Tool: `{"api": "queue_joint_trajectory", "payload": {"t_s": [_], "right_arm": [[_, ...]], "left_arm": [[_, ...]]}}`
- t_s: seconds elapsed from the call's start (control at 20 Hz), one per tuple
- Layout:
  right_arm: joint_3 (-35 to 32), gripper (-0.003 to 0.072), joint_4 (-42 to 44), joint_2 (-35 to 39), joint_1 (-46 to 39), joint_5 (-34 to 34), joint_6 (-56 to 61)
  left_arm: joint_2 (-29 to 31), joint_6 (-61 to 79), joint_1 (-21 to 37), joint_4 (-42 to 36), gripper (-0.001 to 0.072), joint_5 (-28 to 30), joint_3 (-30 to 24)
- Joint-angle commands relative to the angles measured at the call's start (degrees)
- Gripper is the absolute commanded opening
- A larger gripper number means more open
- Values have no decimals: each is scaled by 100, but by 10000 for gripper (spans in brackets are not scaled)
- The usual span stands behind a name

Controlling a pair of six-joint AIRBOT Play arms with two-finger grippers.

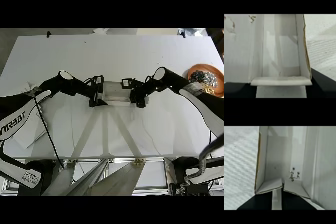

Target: Fold the box and place the chain.

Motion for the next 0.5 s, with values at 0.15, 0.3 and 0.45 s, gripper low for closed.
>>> {"api": "queue_joint_trajectory", "payload": {"t_s": [0.15, 0.3, 0.45], "right_arm": [[0, 42, 170, -9, 33, -201, 52], [0, 30, 155, -9, 33, -201, 72], [0, 218, 195, -9, 33, -190, 302]], "left_arm": [[2, -4, -4, -37, 326, -13, 0], [2, -7, -4, -37, 326, -13, 0], [2, -7, -4, -37, 326, -13, 0]]}}
